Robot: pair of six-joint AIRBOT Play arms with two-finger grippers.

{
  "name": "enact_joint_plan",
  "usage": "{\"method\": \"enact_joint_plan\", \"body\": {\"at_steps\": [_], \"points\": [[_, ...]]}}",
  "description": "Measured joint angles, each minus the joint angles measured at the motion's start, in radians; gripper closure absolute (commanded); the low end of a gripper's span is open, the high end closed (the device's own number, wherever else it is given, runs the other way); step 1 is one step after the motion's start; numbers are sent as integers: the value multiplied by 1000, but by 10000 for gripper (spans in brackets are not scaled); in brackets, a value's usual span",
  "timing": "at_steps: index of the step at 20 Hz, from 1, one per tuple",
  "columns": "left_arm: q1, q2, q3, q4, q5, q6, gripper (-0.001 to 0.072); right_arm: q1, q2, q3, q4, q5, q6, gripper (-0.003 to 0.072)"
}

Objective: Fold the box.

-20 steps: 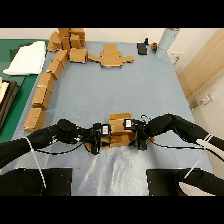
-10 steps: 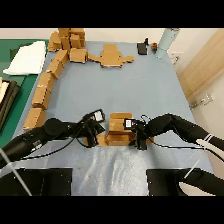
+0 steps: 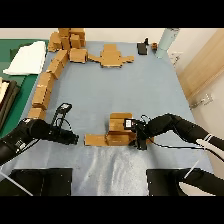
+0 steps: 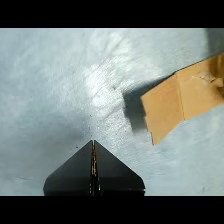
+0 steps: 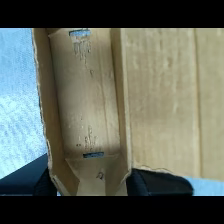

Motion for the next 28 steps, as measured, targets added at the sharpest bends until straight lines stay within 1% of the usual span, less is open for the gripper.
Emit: {"method": "enact_joint_plan", "body": {"at_steps": [2,6,12,22,28], "points": [[-5,-42,-7,-47,-1,-46,696,0,0,0,0,0,0,190],[-62,-113,-12,-193,72,-33,697,0,0,0,0,0,0,190],[-157,-145,-13,-326,183,-8,697,0,0,0,0,0,0,190],[-303,-161,-13,-387,311,3,697,0,0,0,0,0,0,189],[-348,-161,19,-422,340,48,695,0,0,0,0,1,0,189]]}}
